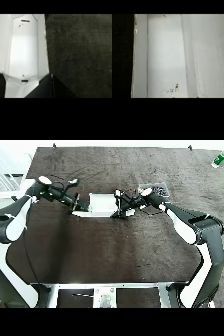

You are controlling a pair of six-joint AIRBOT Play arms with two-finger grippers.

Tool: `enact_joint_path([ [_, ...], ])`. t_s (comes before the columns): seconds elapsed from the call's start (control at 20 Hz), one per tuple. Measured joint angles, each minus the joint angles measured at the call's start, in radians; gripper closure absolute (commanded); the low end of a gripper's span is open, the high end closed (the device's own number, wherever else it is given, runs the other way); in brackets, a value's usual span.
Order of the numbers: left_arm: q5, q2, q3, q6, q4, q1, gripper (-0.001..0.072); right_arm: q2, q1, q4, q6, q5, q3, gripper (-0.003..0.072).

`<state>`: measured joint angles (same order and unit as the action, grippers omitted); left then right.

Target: Fold the box and place the chain.

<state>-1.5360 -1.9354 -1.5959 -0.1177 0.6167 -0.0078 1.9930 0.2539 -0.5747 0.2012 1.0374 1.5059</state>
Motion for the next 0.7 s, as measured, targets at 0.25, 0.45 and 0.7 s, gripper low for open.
enact_joint_path([
  [0.25, -0.077, 0.061, 0.0, 0.045, -0.057, 0.06, 0.0694, 0.0, 0.0, -0.001, 0.0, 0.002, 0.0, 0.0097],
  [0.45, -0.044, 0.111, 0.003, 0.185, -0.066, 0.071, 0.0696, 0.0, 0.0, -0.002, 0.001, 0.002, 0.0, 0.0098],
  [0.7, 0.166, 0.185, 0.098, 0.51, -0.065, 0.085, 0.0695, 0.0, 0.0, -0.002, 0.002, 0.002, 0.0, 0.0097],
])
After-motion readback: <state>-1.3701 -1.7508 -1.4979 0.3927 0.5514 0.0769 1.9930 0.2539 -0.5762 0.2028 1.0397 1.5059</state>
